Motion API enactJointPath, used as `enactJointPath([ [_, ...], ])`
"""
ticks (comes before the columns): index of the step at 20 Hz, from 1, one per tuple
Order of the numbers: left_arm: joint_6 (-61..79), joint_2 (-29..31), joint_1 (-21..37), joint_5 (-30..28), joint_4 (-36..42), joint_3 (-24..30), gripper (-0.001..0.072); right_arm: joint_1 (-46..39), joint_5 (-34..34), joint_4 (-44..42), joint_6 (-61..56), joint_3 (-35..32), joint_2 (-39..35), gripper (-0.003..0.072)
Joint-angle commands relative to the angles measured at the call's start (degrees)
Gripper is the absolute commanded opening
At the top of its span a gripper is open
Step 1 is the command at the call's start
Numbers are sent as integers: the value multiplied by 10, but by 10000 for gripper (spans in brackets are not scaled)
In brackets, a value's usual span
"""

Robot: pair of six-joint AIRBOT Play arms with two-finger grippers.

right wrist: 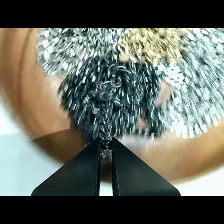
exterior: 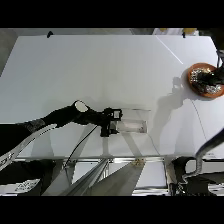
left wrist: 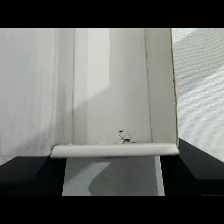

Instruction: Fold the box and place the chain.

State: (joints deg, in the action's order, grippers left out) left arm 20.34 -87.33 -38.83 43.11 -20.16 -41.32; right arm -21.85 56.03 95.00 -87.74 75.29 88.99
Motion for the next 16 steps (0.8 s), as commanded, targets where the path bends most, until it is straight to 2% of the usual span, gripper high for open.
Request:
enactJointPath([
  [1,0,0,0,0,0,0,253,0,81,-79,30,0,-84,23],
  [4,0,0,0,0,0,0,253,0,141,-153,59,-1,-173,23],
  [9,0,0,0,0,0,0,253,9,264,-227,73,-2,-315,23],
  [12,0,0,0,0,0,0,253,56,305,-268,86,-12,-393,24],
  [16,0,0,0,0,0,0,253,146,344,-279,80,-18,-483,24],
])
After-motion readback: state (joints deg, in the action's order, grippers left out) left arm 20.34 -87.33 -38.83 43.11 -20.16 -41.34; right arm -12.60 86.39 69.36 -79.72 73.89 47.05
